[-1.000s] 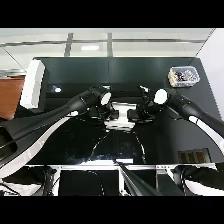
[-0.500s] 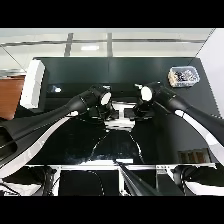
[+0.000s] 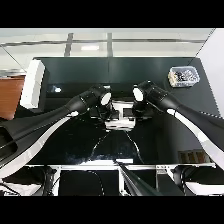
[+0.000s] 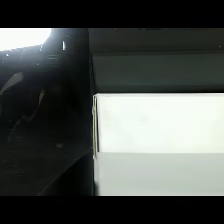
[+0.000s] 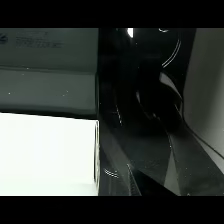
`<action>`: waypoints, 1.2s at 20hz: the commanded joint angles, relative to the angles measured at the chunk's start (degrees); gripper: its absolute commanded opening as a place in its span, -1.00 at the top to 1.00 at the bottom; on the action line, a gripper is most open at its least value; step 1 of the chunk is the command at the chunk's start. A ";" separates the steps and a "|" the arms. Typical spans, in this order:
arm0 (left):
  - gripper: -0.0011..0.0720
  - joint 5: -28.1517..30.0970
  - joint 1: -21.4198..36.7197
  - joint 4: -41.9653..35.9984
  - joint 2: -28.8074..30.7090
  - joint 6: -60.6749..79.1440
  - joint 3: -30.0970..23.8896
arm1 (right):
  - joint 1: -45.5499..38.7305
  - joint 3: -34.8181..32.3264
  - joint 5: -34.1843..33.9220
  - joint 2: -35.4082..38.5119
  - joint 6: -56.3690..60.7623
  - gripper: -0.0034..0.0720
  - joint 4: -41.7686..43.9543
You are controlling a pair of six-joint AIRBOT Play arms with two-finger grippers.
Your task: Fold the box and place the chain.
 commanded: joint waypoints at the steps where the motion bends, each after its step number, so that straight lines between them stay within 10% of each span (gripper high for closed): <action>1: 0.90 -0.07 0.00 0.04 0.04 0.02 0.04 | 0.13 0.15 0.96 -1.16 0.79 0.03 0.11; 7: 0.90 -0.04 0.00 0.04 0.04 0.02 0.04 | 0.15 0.15 0.48 -1.57 0.81 0.87 1.25; 11: 0.90 -0.07 0.00 0.04 0.04 0.02 0.04 | 0.11 0.20 0.50 -1.57 0.81 0.86 1.22; 13: 0.90 -0.07 0.00 0.04 0.04 0.02 0.04 | -0.20 0.24 0.79 -1.55 0.90 0.32 1.44; 15: 0.90 -0.07 0.00 0.04 0.04 0.02 0.04 | -0.31 0.22 1.27 -1.55 0.87 0.32 1.49; 19: 0.90 -0.07 0.00 0.04 0.04 0.02 0.04 | -0.24 0.22 1.38 -1.57 0.76 0.34 2.73; 21: 0.90 -0.07 0.00 0.04 0.04 0.02 0.04 | -0.22 0.22 1.62 -1.57 -0.35 0.87 2.73; 24: 0.90 -0.04 0.00 0.04 0.04 0.02 0.04 | -0.24 0.22 1.64 -1.57 -0.35 0.87 2.75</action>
